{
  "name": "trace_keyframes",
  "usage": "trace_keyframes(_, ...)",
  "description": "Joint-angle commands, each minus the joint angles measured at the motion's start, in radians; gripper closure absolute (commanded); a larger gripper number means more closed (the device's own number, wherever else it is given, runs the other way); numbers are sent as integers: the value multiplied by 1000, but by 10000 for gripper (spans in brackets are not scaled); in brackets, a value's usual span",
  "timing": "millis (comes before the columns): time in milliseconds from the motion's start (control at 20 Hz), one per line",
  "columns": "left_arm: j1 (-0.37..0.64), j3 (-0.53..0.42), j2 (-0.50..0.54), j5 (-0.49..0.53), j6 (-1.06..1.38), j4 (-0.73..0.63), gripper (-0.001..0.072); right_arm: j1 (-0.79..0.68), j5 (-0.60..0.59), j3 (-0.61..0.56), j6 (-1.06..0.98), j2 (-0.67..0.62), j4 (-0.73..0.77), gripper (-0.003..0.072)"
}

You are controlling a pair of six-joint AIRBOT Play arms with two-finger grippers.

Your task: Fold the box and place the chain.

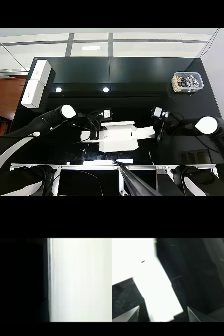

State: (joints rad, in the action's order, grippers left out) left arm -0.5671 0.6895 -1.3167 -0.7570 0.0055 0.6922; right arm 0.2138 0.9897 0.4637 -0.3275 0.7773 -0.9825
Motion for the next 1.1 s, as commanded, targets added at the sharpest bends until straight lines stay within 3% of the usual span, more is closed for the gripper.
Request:
trace_keyframes(0, -2, -1, -6, 16, 18, 3, 679, 85, -39, -71, 69, 2, 41, -19)
trace_keyframes(600, -3, 0, -7, 16, 18, 2, 679, 281, -180, -105, 209, 135, 191, -19)
trace_keyframes(850, -3, 0, -7, 15, 18, 2, 679, 342, -346, -104, 209, 138, 296, -19)
trace_keyframes(1050, -3, 0, -7, 14, 18, 2, 679, 343, -278, -73, 208, 137, 274, -19)
